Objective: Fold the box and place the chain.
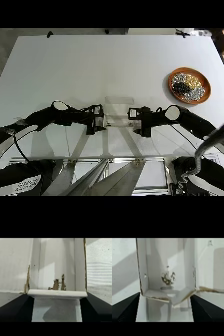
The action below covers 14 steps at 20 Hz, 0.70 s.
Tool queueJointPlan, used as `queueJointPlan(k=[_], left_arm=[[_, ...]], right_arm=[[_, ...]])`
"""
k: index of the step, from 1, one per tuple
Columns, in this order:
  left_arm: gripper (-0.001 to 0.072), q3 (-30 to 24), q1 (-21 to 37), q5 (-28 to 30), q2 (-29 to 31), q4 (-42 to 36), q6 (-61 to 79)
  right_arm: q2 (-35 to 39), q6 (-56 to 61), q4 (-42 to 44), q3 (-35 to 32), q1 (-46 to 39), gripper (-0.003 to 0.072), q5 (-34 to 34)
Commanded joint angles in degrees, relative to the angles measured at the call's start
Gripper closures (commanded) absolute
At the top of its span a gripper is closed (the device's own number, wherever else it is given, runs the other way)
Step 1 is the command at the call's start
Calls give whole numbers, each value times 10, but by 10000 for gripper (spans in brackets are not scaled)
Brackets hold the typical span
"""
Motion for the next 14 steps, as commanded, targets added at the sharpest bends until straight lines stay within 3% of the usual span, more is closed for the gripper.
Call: queueJointPlan(k=[1,5,7,8,10,11,14], left_arm=[[440,0,0,-2,0,1,1],[440,0,0,-2,0,1,1],[440,0,0,-2,0,1,1],[440,0,0,-2,0,1,1],[440,0,0,-2,0,1,1],[440,0,0,-2,0,1,1],[440,0,0,-2,0,1,1]], right_arm=[[46,98,-92,1,0,-15,21],[118,167,-137,1,0,13,73],[166,177,-125,1,0,152,78],[193,177,-106,1,0,274,64],[230,175,-37,1,0,594,3],[233,159,16,1,0,677,-35],[195,133,156,1,0,677,-115]])
